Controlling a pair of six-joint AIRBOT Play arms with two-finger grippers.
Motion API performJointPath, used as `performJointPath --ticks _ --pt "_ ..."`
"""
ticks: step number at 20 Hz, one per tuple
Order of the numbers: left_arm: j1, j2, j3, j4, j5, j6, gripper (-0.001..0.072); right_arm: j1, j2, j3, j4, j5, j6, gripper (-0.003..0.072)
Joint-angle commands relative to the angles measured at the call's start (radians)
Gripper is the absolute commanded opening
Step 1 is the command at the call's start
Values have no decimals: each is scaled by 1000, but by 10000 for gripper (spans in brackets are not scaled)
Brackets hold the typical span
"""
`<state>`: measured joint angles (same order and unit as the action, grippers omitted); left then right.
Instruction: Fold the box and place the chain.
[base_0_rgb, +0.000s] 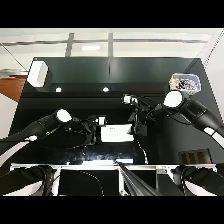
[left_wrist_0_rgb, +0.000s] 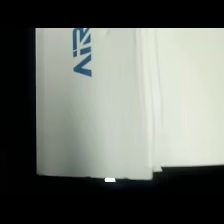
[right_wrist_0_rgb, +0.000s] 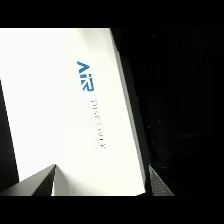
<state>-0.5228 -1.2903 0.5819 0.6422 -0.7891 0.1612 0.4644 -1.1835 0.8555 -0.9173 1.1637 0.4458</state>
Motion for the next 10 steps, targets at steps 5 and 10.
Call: performJointPath --ticks 5,10 --pt "0 -1 0 0 0 0 391 18 93 -3 -72 56 146 706" --pt "0 -1 0 0 0 0 391 79 92 -62 -71 -88 145 708"
